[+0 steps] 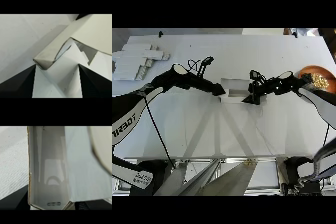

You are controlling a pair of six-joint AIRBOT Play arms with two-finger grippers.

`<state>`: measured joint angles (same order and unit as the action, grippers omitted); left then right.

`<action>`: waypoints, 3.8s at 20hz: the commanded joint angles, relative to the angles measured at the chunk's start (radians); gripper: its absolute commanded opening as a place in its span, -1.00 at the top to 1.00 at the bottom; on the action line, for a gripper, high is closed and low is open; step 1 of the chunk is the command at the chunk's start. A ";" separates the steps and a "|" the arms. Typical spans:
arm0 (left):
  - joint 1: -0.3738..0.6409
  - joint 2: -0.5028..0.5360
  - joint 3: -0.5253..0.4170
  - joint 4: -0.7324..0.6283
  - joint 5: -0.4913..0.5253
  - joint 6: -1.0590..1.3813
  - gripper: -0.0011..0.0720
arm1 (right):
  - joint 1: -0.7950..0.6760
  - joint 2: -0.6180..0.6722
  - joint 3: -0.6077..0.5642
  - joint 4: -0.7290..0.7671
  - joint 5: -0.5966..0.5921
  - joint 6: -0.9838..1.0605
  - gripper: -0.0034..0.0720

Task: Fold the box and place the chain.

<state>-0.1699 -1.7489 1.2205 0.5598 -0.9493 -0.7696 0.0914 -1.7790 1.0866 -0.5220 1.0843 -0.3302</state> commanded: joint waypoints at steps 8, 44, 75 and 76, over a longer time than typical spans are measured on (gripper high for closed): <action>-0.033 -0.050 -0.002 -0.026 0.085 -0.019 -0.63 | 0.000 0.000 0.000 0.000 0.000 0.000 0.02; -0.145 0.051 0.005 0.583 0.080 -0.642 -0.35 | 0.000 0.000 0.000 0.000 0.000 0.000 0.02; -0.337 -0.075 0.338 1.006 -0.298 -1.301 -0.06 | 0.000 0.000 0.000 0.000 0.000 0.000 0.02; -0.336 -0.076 0.338 1.014 -0.312 -1.307 0.01 | 0.000 0.000 0.000 0.000 0.000 0.000 0.02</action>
<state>-0.5056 -1.8133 1.5330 1.5097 -1.1717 -2.0438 0.0917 -1.7790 1.0863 -0.5217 1.0840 -0.3302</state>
